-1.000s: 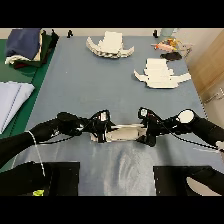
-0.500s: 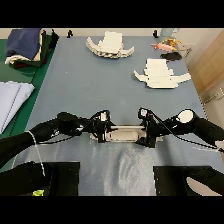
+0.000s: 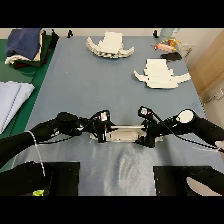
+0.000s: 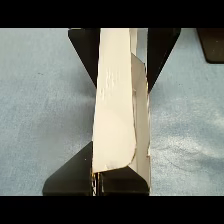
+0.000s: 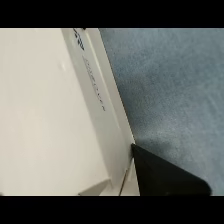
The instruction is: Fold the box.
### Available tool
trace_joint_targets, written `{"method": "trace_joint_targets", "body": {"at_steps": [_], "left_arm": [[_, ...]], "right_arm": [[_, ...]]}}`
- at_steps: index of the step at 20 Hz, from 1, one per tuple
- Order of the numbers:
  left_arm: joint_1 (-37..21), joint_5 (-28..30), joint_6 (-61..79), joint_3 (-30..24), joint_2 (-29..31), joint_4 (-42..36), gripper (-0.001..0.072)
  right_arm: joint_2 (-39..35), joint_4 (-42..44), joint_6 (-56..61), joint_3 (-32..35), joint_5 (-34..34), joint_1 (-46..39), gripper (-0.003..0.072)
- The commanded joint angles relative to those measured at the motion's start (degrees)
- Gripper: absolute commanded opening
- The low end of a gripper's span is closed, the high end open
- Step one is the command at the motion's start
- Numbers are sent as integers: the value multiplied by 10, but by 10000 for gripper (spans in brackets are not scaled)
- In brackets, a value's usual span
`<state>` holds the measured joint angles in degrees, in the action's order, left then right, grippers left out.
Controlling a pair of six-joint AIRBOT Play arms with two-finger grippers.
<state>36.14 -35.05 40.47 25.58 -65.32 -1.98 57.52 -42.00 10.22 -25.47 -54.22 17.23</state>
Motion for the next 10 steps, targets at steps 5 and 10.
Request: {"method": "trace_joint_targets", "body": {"at_steps": [5, 10], "left_arm": [[0, 0, 0, 1, 0, 0, 15], [0, 0, 0, 1, 0, 0, 15]], "right_arm": [[4, 1, -151, 0, 2, 0, 709], [23, -2, -228, 2, 16, 0, 709]]}}
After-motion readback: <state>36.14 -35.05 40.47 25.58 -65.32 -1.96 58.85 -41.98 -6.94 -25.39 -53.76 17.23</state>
